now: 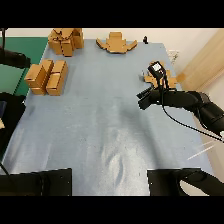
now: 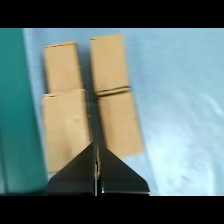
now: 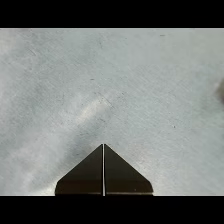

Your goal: Fold the box.

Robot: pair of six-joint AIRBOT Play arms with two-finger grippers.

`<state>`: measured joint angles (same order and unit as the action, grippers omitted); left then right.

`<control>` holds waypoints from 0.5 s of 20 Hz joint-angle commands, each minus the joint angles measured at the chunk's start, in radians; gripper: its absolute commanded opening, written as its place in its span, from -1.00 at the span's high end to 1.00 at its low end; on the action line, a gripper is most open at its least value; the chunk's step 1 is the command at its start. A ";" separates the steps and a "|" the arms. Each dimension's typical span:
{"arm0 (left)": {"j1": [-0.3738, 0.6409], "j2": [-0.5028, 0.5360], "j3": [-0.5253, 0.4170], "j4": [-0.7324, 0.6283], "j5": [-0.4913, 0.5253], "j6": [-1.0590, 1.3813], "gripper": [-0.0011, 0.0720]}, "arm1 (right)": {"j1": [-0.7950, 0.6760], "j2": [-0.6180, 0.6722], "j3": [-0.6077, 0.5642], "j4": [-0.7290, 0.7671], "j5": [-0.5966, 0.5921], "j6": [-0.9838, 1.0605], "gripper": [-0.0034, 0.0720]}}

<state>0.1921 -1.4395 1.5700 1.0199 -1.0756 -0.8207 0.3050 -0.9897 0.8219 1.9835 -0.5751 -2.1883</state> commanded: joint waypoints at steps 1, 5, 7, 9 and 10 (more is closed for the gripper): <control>-0.087 0.076 -0.011 -0.109 -0.228 0.047 0.95 | 0.001 0.000 0.001 0.049 -0.004 0.000 0.89; -0.311 0.182 -0.144 -0.100 -0.180 0.043 0.93 | 0.000 -0.002 0.001 0.043 -0.032 0.000 0.89; -0.401 0.193 -0.174 -0.100 -0.211 0.027 0.93 | 0.000 -0.002 0.001 0.043 -0.033 0.000 0.89; -0.457 0.193 -0.175 -0.101 -0.244 -0.050 0.93 | 0.000 -0.002 0.001 0.043 -0.036 0.000 0.89; -0.480 0.193 -0.175 -0.101 -0.238 -0.070 0.93 | 0.000 -0.002 0.002 0.043 -0.036 0.000 0.89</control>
